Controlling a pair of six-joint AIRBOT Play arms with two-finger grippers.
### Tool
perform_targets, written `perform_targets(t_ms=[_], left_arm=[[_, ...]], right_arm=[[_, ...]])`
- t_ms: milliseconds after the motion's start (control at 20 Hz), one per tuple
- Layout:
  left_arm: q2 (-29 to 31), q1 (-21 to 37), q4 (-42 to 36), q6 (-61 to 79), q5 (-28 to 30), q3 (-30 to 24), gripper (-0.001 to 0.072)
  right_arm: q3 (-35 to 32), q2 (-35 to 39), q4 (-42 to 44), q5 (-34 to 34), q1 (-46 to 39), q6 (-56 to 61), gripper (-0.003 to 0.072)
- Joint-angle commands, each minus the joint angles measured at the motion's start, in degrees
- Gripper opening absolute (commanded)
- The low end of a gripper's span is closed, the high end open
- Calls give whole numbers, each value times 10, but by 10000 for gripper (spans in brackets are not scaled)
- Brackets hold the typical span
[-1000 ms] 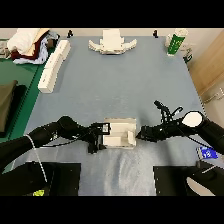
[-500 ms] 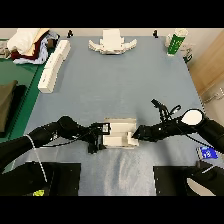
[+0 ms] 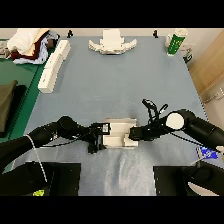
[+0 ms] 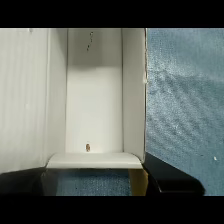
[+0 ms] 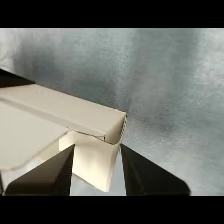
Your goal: Fold the box.
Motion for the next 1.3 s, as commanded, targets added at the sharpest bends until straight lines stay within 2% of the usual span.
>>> perform_targets(t_ms=[0,150,250,1250], left_arm=[[0,0,0,0,0,0,511],[0,0,0,0,0,0,511],[0,0,0,0,0,0,511],[0,0,0,0,0,0,511]], right_arm=[[52,-46,-140,17,69,172,452],[96,-97,-229,70,118,273,452],[116,-121,-247,90,131,304,452],[123,-132,-235,93,131,369,443]])
